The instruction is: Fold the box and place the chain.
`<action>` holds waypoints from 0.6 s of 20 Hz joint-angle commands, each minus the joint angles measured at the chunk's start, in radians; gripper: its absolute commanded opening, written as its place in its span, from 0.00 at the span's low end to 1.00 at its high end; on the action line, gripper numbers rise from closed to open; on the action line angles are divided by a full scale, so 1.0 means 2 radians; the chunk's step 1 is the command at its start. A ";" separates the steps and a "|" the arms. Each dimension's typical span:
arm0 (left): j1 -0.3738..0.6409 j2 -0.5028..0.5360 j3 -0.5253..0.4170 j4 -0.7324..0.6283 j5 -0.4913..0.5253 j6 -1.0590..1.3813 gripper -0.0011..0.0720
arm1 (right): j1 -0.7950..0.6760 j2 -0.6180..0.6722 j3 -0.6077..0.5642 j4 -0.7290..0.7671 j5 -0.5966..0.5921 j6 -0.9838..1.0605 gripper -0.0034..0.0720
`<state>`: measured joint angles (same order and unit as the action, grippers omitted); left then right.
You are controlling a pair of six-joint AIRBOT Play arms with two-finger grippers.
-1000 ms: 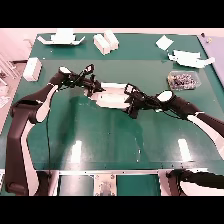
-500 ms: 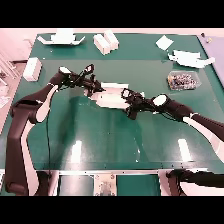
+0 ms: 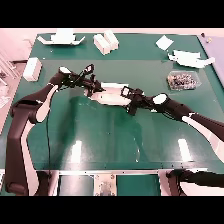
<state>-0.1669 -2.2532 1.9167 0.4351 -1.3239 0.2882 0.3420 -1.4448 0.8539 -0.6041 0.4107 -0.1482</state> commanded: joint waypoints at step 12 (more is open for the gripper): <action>0.000 0.000 0.000 0.000 -0.001 0.000 0.05 | -0.050 -0.002 0.016 0.128 0.048 -0.142 0.86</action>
<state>-0.1669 -2.2532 1.9167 0.4343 -1.3243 0.2882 0.2501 -1.4467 0.8833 -0.3977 0.4988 -0.3828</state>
